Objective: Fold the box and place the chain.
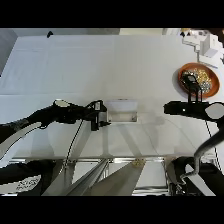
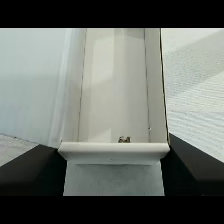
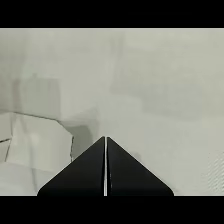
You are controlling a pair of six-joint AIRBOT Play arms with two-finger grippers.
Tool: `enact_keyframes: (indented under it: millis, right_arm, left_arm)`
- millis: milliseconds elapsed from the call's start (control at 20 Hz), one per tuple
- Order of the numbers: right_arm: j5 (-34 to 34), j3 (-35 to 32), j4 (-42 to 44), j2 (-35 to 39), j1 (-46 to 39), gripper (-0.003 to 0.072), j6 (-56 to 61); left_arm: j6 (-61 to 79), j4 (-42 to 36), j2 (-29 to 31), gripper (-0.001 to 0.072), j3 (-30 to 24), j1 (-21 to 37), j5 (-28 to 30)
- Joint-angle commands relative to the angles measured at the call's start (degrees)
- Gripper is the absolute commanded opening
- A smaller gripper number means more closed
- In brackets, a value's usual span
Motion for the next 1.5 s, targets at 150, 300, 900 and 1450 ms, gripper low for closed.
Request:
enact_keyframes:
  millis: [150,300,900,1450]
  right_arm:
    - [4.0,0.0,4.6,-12.0,-2.5,0.0015,4.4]
    - [5.1,0.0,10.5,-15.9,-1.4,0.0015,0.5]
    - [6.5,0.0,26.4,-20.0,6.5,0.0016,-10.5]
    - [9.7,0.0,29.0,-12.1,7.6,0.0349,-12.6]
  left_arm:
    - [0.1,0.0,0.0,0.0132,0.0,0.0,0.0]
    - [0.1,0.0,0.0,0.0132,0.0,0.0,0.0]
    - [0.1,0.0,0.0,0.0132,0.0,0.0,0.0]
    - [0.1,0.0,0.0,0.0132,0.0,0.0,0.0]
